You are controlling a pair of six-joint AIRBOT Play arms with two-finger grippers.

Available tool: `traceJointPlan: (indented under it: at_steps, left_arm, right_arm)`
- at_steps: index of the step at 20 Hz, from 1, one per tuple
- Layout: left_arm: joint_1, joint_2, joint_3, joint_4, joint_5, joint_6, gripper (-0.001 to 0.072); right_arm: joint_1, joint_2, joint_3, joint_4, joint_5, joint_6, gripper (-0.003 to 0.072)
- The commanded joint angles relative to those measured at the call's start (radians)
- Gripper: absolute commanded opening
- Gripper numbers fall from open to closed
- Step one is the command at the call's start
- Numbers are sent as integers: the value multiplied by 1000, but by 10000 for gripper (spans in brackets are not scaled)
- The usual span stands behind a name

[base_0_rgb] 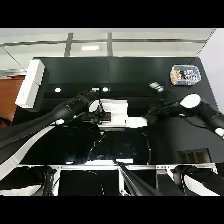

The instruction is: Fold the box and place the chain.

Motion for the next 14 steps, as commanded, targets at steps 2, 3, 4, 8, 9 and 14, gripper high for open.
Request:
traceJointPlan:
  at_steps: [2, 3, 4, 8, 9, 14]
  left_arm:
    - [2, 0, 0, 1, 3, -5, 27]
    - [2, 0, 0, 2, 6, -5, 27]
    - [2, 0, 0, 1, 6, -5, 27]
    - [2, 0, 0, 1, 6, -4, 26]
    - [2, 0, 0, 1, 6, -5, 27]
    - [2, 0, 0, 1, 6, -5, 28]
  right_arm:
    - [-281, 9, -90, -28, -18, 446, 17]
    - [-301, -10, -119, 23, -19, 448, 17]
    - [-300, -36, -135, 71, -10, 442, 17]
    - [-129, -195, -140, 343, 23, 277, 17]
    - [-71, -229, -139, 433, 18, 201, 17]
    - [26, -263, -8, 403, 154, 114, 37]
